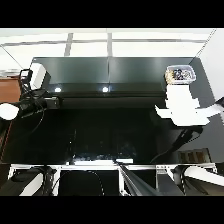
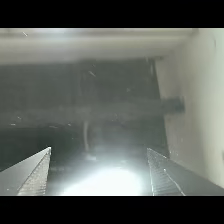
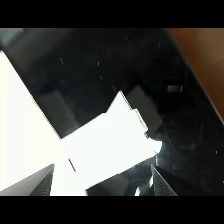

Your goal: Fold the box and place the chain.

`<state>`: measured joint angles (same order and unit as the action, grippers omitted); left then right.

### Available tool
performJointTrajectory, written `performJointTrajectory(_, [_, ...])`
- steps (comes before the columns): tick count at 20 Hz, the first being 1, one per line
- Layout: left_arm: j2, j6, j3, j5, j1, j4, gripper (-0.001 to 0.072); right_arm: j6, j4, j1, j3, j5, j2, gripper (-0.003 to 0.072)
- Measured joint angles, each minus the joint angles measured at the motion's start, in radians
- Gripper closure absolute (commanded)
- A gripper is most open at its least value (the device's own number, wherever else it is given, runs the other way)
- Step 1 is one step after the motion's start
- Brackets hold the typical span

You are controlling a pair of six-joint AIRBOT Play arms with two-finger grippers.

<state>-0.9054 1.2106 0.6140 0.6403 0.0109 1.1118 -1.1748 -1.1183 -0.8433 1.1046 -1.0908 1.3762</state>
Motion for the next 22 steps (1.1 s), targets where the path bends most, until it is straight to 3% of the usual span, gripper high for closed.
performJointTrajectory(5, [-0.058, 0.0, 0.034, 0.022, -0.001, -0.04, 0.0, 0.119, -0.011, -0.013, 0.154, -0.093, 0.19, -0.0001])
performJointTrajectory(7, [-0.065, 0.001, 0.038, 0.022, -0.001, -0.048, -0.0001, 0.173, -0.011, -0.004, 0.212, -0.143, 0.257, 0.0103])
performJointTrajectory(8, [-0.067, 0.001, 0.039, 0.02, -0.001, -0.05, -0.0001, 0.197, -0.008, 0.003, 0.231, -0.162, 0.278, 0.0176])
performJointTrajectory(9, [-0.069, 0.0, 0.04, 0.014, -0.001, -0.051, -0.0001, 0.221, -0.008, 0.011, 0.245, -0.173, 0.294, 0.0446])
performJointTrajectory(10, [-0.07, 0.0, 0.04, 0.009, -0.001, -0.052, -0.0001, 0.238, -0.01, 0.018, 0.255, -0.183, 0.306, 0.0636])
performJointTrajectory(11, [-0.071, 0.001, 0.041, 0.004, -0.001, -0.054, 0.0, 0.254, -0.008, 0.026, 0.264, -0.19, 0.312, 0.0667])
performJointTrajectory(17, [-0.072, 0.0, 0.042, -0.021, -0.001, -0.056, -0.0001, 0.281, 0.007, 0.08, 0.239, -0.272, 0.227, 0.0667])
performJointTrajectory(20, [-0.072, 0.001, 0.042, -0.027, -0.001, -0.063, -0.0001, 0.291, 0.076, 0.115, 0.098, -0.237, 0.068, 0.0667])
performJointTrajectory(22, [-0.072, 0.001, 0.042, -0.026, -0.001, -0.09, 0.0, 0.315, 0.17, 0.15, -0.057, -0.185, -0.072, 0.0667])
